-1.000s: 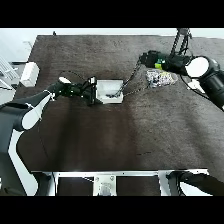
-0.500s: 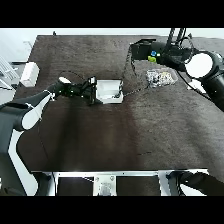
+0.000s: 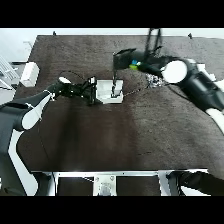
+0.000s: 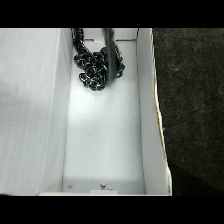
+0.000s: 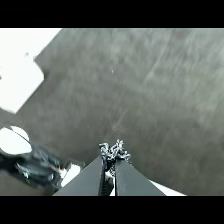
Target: Fold the box and place the chain.
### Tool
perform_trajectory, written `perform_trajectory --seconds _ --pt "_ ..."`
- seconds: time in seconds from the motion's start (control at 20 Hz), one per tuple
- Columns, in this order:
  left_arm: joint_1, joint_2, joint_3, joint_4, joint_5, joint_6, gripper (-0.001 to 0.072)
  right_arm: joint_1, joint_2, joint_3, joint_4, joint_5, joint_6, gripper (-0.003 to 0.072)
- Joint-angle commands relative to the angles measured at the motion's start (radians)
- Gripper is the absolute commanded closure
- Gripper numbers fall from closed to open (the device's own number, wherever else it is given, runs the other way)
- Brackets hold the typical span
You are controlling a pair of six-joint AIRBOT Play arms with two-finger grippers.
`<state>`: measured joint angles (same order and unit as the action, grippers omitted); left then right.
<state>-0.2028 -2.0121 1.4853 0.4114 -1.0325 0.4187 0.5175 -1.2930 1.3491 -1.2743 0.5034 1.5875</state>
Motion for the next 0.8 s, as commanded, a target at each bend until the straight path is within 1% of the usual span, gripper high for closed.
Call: perform_trajectory --seconds 0.0,0.15,0.2,0.25,0.3,0.35,0.5,0.65,0.75 --pt "0.000 0.000 0.000 0.000 0.000 0.000 0.0313 0.032 -0.136 -0.010 0.002 -0.011 0.002 0.0677" --pt "0.000 0.001 0.000 0.000 0.000 0.000 0.0314 0.032 -0.269 -0.050 0.022 -0.013 0.002 0.0677" --pt "0.000 0.000 0.000 0.000 0.000 0.000 0.0314 0.031 -0.294 -0.064 0.022 -0.013 0.002 0.0676" --pt "0.000 0.000 0.000 0.000 0.000 0.000 0.0314 0.030 -0.305 -0.072 0.020 -0.014 0.002 0.0655" --pt "0.000 0.001 0.000 0.000 0.000 0.000 0.0314 0.025 -0.306 -0.076 0.014 -0.013 0.002 0.0522" --pt "0.000 0.000 0.000 0.000 0.000 0.000 0.0314 0.016 -0.301 -0.074 0.013 -0.013 0.002 0.0359" --pt "0.000 0.000 0.000 0.000 0.000 0.000 0.0314 -0.037 -0.236 -0.073 -0.002 0.011 0.002 0.0350" --pt "0.000 0.000 0.000 0.000 0.000 0.000 0.0313 -0.127 -0.129 -0.078 -0.074 0.104 0.002 0.0351" --pt "0.000 0.001 0.000 0.000 0.000 0.000 0.0314 -0.215 -0.072 -0.103 -0.111 0.139 0.003 0.0351"
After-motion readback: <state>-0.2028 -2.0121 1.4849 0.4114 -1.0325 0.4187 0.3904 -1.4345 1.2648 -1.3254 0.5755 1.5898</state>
